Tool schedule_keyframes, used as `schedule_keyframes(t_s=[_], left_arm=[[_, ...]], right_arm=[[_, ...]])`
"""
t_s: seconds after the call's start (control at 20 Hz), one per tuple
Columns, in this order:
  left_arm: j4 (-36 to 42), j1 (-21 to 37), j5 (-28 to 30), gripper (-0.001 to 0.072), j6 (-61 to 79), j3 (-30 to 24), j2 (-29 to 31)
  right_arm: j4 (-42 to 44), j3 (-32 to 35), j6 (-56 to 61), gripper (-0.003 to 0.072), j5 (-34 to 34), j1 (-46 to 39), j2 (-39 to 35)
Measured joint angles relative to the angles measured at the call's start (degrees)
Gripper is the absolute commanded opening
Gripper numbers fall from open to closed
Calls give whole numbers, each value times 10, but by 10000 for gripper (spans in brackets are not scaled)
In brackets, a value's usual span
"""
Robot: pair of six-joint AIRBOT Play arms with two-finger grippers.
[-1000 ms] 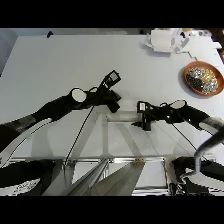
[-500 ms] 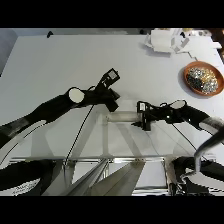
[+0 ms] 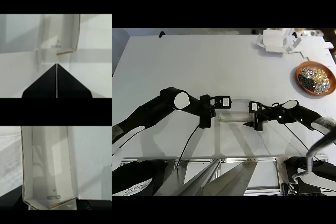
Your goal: Fold the box and place the chain.
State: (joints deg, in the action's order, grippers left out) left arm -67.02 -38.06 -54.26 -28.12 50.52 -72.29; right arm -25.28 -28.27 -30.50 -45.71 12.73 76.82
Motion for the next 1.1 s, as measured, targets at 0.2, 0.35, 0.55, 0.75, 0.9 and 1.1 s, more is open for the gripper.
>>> schedule_keyframes(t_s=[0.2,0.35,0.55,0.75,0.9,1.1], left_arm=[[-30,13,-19,59,2,-6,-26],[-39,31,-21,221,54,-11,-34],[-39,47,10,284,121,-13,-38],[-1,51,40,315,185,-14,-46],[28,52,50,314,219,-14,-58],[51,52,59,312,236,-14,-77]], right_arm=[[0,0,0,329,0,0,0],[0,0,0,329,0,0,0],[0,0,0,329,0,0,0],[0,0,0,329,0,0,0],[0,0,0,329,0,0,0],[0,0,0,329,0,0,0]])
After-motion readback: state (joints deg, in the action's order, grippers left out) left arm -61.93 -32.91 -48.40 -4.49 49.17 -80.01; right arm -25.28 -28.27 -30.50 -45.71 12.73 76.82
